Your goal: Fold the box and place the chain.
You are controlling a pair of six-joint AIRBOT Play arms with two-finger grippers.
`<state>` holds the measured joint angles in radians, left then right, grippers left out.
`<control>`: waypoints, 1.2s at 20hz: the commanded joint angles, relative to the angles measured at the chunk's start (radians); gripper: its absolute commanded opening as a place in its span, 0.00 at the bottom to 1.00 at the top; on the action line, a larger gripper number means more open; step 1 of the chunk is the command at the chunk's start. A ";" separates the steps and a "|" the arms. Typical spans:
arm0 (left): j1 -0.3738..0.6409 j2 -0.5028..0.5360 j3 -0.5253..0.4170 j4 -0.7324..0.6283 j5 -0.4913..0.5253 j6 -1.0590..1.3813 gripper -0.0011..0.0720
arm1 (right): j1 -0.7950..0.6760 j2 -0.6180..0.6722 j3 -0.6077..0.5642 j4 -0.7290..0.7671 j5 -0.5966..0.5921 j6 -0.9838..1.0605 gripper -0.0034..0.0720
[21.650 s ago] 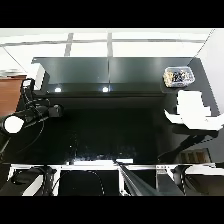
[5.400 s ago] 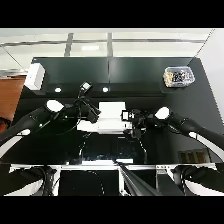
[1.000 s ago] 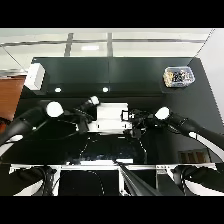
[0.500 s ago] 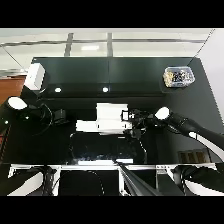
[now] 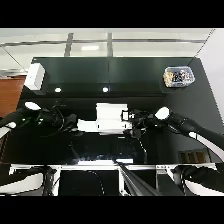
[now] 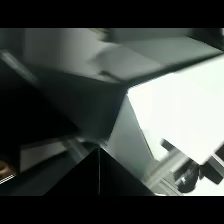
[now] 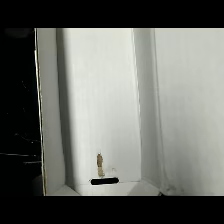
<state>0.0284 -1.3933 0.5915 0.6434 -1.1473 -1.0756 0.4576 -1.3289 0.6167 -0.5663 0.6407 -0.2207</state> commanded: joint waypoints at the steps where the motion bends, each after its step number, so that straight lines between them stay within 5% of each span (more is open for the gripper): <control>1: -0.032 -0.026 -0.001 -0.116 -0.014 0.135 0.04 | 0.000 0.000 0.000 0.000 0.001 0.000 0.22; 6: -0.032 -0.026 0.000 -0.170 -0.030 0.194 0.06 | 0.000 0.000 0.000 0.000 0.001 0.000 0.21; 7: -0.032 -0.026 0.003 -0.179 -0.037 0.196 0.27 | 0.000 0.000 -0.001 0.000 0.001 0.000 0.22; 8: -0.032 -0.026 0.007 -0.182 -0.048 0.183 0.65 | 0.000 0.000 -0.001 0.000 0.001 0.000 0.22; 9: -0.032 -0.026 0.012 -0.180 -0.056 0.159 0.91 | 0.000 0.000 0.000 0.000 0.001 0.000 0.21; 10: -0.032 -0.026 0.020 -0.180 -0.064 0.149 0.96 | 0.000 0.000 0.000 0.000 0.001 0.000 0.22; 17: -0.123 -0.025 0.106 -0.137 -0.097 0.072 0.95 | 0.000 0.000 0.000 0.000 0.001 0.000 0.22; 20: -0.177 -0.025 0.156 -0.119 -0.105 0.047 0.80 | 0.000 0.000 0.000 0.000 0.001 0.000 0.22; 24: -0.258 -0.025 0.212 -0.061 -0.086 -0.096 0.79 | 0.000 0.000 0.000 0.000 0.000 0.000 0.22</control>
<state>-0.1753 -1.4189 0.7624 0.5316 -1.2461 -1.0718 0.4576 -1.3285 0.6167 -0.5663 0.6411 -0.2203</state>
